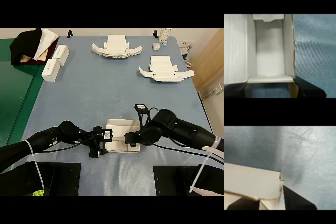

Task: Fold the box.

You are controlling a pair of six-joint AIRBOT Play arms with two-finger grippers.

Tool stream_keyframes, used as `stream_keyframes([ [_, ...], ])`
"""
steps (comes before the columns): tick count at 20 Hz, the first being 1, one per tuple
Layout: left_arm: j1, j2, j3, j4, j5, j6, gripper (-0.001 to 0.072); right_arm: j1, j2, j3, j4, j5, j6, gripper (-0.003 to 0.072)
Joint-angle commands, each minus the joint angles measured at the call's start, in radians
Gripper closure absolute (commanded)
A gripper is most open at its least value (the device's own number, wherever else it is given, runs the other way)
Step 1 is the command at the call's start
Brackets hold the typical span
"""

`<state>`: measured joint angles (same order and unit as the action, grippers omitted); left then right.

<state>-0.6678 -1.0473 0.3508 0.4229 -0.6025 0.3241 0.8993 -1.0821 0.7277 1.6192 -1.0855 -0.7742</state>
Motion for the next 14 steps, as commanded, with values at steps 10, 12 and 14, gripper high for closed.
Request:
stream_keyframes([
  [10, 0.0, 0.0, 0.0, 0.0, 0.0, 0.001, 0.0256, 0.107, -0.103, 0.071, -0.13, -0.075, 0.27, 0.0458],
  [12, 0.0, 0.0, 0.0, 0.0, 0.0, 0.001, 0.0257, 0.107, -0.103, 0.071, -0.13, -0.074, 0.273, 0.0675],
  [14, 0.0, 0.0, 0.0, 0.0, 0.0, 0.001, 0.0256, 0.107, -0.103, 0.071, -0.126, -0.074, 0.273, 0.0685],
])
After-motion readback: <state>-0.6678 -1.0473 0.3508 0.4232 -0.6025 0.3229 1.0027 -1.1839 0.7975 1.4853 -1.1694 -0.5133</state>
